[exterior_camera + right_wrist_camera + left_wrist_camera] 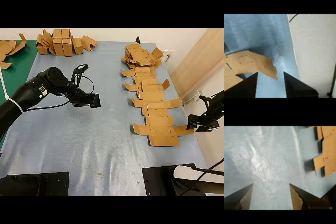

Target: Fold the box.

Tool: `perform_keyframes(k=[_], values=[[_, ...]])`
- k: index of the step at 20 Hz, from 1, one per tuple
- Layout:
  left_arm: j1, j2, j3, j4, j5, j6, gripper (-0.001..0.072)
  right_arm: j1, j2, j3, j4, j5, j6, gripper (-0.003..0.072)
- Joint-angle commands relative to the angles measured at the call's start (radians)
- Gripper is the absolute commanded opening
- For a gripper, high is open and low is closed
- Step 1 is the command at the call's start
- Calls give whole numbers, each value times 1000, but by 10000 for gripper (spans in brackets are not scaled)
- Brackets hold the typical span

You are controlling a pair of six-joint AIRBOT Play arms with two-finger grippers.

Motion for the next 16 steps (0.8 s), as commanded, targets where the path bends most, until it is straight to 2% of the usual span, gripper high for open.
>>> perform_keyframes(k=[1, 2, 3, 4, 6, 7, 8, 11, 13, 16], values=[[-1, -1, 0, -53, -29, 3, 707, -13, -62, -9, 62, 35, -70, 502], [-1, -1, 0, -63, -37, 4, 707, -12, -77, -9, 78, 20, -74, 491], [-1, -1, 0, -72, -48, 5, 707, -12, -86, -9, 113, -8, -100, 395], [-1, -1, 0, -85, -53, 8, 707, -12, -88, -8, 161, -46, -129, 250], [0, -1, 0, -167, -61, 74, 707, -9, -84, -8, 276, -136, -162, 168], [1, -1, 0, -226, -64, 117, 707, -9, -82, -8, 332, -193, -167, 70], [1, -1, 0, -273, -66, 149, 707, -9, -81, -9, 372, -248, -166, 2], [1, 0, 0, -321, -75, 193, 706, -9, -44, -36, 485, -361, -165, 3], [6, 0, 0, -321, -93, 195, 705, -5, 32, -89, 543, -343, -180, 3], [23, 0, 0, -313, -140, 203, 705, 38, 173, -190, 546, -262, -180, 3]])
